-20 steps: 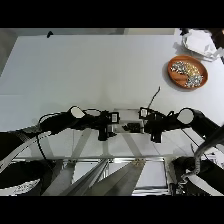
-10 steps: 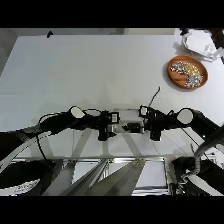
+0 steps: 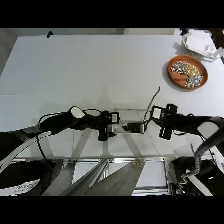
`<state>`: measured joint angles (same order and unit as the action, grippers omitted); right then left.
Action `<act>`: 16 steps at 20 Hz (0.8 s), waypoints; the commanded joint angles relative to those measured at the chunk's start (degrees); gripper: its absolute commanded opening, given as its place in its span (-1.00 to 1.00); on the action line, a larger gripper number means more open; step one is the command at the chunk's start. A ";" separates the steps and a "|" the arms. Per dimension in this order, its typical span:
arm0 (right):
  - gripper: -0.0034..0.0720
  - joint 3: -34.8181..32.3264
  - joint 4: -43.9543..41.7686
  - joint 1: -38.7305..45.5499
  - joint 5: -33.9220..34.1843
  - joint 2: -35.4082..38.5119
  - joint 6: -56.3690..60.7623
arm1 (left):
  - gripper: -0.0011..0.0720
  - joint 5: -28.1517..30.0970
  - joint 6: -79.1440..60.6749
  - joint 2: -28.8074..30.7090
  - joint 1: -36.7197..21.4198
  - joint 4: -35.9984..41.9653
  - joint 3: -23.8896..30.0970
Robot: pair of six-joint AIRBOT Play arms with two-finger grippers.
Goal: Fold the box and place the chain.
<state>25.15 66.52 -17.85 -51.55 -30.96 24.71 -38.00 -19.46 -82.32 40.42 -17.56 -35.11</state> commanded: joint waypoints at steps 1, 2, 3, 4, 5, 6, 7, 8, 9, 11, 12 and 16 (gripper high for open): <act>-0.86 1.25 -11.65 -0.07 -0.04 11.43 -3.67 | -0.23 0.02 -0.02 0.02 0.02 -0.02 -0.02; -0.86 1.84 -16.74 -0.07 -0.04 13.29 -6.51 | -0.23 0.02 -0.02 0.02 0.02 -0.02 -0.02; -0.86 2.43 -21.27 -0.07 0.02 14.32 -8.98 | -0.23 0.02 -0.02 0.02 0.02 -0.02 0.00; -0.86 3.08 -25.73 -0.07 0.02 14.64 -10.95 | -0.23 0.02 -0.02 0.02 0.02 -0.02 -0.02; -0.86 3.52 -29.94 -0.07 0.11 14.62 -12.85 | -0.23 0.02 -0.02 0.02 0.02 -0.02 -0.02; -0.86 3.54 -33.59 -0.07 0.17 14.60 -14.80 | -0.23 0.02 -0.02 0.02 0.02 -0.02 0.00; -0.86 3.54 -36.17 -0.07 0.09 14.51 -16.28 | -0.23 0.02 -0.02 0.02 0.02 -0.02 -0.02; -0.86 3.54 -38.10 -0.07 0.09 14.27 -16.87 | -0.23 0.02 -0.02 0.02 0.02 -0.02 -0.02; -0.86 3.54 -39.30 -0.07 -0.02 13.92 -17.38 | -0.23 0.02 -0.02 0.02 0.02 -0.02 -0.02; -0.86 3.54 -41.90 -0.07 -0.50 12.00 -17.59 | -0.23 0.02 -0.02 0.02 0.02 -0.02 -0.02; -0.85 3.54 -42.60 -0.07 -0.94 10.36 -17.73 | -0.23 0.02 -0.02 0.02 0.02 -0.02 0.00; -0.85 3.52 -40.83 -0.07 -2.32 1.27 -17.25 | -0.23 0.02 -0.02 0.02 0.02 -0.02 0.00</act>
<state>28.62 26.46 -17.87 -52.56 -24.45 7.68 -38.00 -19.46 -82.32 40.42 -17.56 -35.11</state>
